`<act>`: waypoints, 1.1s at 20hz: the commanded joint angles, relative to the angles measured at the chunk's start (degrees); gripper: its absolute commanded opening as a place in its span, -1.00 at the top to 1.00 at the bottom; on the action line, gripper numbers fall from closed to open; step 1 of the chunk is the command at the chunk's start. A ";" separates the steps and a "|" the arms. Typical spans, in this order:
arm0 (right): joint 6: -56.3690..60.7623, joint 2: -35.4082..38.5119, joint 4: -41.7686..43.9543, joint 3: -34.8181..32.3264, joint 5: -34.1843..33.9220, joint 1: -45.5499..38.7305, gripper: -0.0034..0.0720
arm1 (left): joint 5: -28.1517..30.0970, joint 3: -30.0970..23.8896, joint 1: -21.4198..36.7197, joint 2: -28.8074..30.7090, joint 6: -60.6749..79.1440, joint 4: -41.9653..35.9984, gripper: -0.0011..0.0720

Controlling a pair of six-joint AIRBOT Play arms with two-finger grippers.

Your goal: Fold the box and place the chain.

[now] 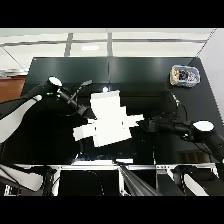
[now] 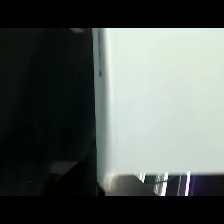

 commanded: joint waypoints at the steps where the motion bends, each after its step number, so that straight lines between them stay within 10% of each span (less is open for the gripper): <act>1: -0.13 0.04 -4.76 5.20 11.98 -5.84 -0.82 | 9.51 -10.71 0.02 11.80 9.81 -8.52 0.91; 5: -11.96 0.04 -4.79 11.96 8.63 -5.53 -0.82 | 25.46 -26.71 -0.74 23.26 42.10 -17.57 0.90; 9: -21.57 0.04 -9.31 13.14 -0.22 -1.18 -0.82 | 28.20 -25.75 -2.67 21.75 44.39 -10.29 0.90; 17: -23.10 0.04 -47.95 15.13 -4.63 12.85 -0.82 | 39.45 -21.00 -9.79 20.74 44.41 0.39 0.90; 22: -23.65 -1.22 -36.48 14.03 -2.86 15.06 -0.82 | 36.09 -16.87 -10.78 15.63 44.41 0.42 0.90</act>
